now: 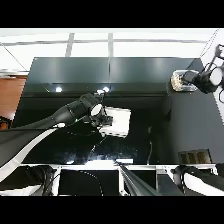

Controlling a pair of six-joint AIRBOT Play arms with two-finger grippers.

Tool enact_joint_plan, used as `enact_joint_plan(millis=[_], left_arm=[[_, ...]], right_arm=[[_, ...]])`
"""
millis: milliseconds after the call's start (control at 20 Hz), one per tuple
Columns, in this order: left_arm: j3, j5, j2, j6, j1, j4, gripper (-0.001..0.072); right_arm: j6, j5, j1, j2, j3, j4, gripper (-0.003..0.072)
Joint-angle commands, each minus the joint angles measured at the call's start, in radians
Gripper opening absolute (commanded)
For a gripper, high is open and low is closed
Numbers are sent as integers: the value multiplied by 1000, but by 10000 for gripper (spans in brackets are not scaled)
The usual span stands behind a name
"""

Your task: Fold the box and place the chain.

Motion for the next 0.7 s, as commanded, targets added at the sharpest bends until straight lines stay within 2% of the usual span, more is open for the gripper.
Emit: enact_joint_plan(millis=[0,100,250,300,350,400,650], left_arm=[[0,6,0,0,1,3,29],[0,5,0,0,1,3,29],[0,9,0,0,1,3,29],[0,9,0,0,1,3,29],[0,9,0,0,1,3,29],[0,9,0,0,1,3,29],[0,14,0,0,1,3,29]], right_arm=[[40,-7,-167,-235,208,385,720],[165,103,-170,-362,356,377,720],[283,107,-164,-486,470,417,719],[298,91,-162,-507,480,426,719],[307,71,-161,-521,480,435,685],[309,66,-160,-533,480,434,558],[313,46,-161,-555,480,403,553]])
